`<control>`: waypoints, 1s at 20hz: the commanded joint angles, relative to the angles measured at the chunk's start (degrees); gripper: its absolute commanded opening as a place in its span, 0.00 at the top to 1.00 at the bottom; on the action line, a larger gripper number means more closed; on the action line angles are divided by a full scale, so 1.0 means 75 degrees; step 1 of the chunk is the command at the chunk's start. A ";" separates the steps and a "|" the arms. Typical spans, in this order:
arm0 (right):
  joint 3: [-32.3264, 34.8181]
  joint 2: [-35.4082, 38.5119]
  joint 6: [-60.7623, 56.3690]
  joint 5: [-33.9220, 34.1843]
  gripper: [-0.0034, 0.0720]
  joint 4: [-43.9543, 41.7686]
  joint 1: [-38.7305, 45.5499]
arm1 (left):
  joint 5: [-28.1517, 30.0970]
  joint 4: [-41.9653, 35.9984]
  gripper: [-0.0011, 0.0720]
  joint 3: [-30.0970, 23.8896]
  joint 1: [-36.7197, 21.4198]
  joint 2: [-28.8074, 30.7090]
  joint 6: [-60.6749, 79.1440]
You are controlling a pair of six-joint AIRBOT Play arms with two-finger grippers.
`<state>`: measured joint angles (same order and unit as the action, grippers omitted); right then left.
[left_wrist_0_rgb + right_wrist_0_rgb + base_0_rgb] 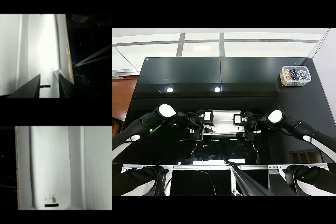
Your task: Fold the box and place the chain.
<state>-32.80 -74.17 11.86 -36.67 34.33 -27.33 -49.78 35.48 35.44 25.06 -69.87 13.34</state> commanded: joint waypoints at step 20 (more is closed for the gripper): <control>0.0003 0.0006 -0.0009 -0.0026 0.73 0.0003 0.0000 | -0.0895 0.2637 0.94 0.0256 -0.1110 0.1617 -0.4150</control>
<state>-32.80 -74.17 11.86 -36.84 34.37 -27.33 -52.29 44.93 36.77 20.91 -62.92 -3.07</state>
